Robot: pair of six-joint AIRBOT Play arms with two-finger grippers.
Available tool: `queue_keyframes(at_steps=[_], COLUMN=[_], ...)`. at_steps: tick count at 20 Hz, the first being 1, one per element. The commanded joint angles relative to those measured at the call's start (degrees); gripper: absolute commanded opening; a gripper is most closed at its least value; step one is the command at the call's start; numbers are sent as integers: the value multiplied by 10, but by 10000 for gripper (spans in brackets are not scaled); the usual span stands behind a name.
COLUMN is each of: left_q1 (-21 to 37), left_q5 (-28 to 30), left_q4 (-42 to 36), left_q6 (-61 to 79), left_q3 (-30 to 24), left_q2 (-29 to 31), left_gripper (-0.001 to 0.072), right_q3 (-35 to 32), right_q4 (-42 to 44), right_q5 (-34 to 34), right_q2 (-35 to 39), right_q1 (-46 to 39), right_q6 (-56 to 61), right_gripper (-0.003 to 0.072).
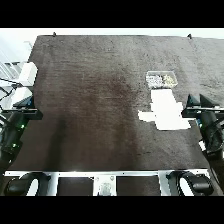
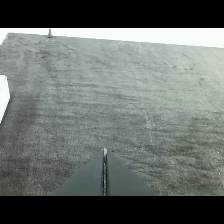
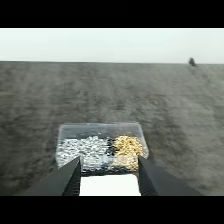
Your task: Fold the box and place the chain.
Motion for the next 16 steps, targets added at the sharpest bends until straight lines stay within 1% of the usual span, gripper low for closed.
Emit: queue_keyframes(at_steps=[1,3,5,6,8,10,11,13,14,16], left_q1=[0,0,0,0,0,0,0,0,0,0], left_q5=[0,0,0,0,0,0,0,0,0,0], left_q4=[0,0,0,0,0,0,0,0,0,0], left_q6=[0,0,0,0,0,0,0,0,0,0], left_q3=[0,0,0,0,0,0,0,0,0,0], left_q2=[0,0,0,0,0,0,0,0,0,0], left_gripper=[21,21,21,21,21,21,21,21,21,21], right_q3=[64,103,143,164,222,294,329,398,435,511], right_q4=[32,31,14,-40,-206,-324,-364,-451,-495,-566], right_q5=[13,78,183,250,400,523,561,598,621,687], right_q2=[-98,-180,-275,-323,-412,-484,-506,-535,-549,-588], right_q1=[-70,-132,-215,-262,-351,-414,-435,-461,-469,-474], right_q6=[7,24,58,110,243,299,320,383,410,446], right_gripper=[414,412,413,413,413,411,411,417,436,482])
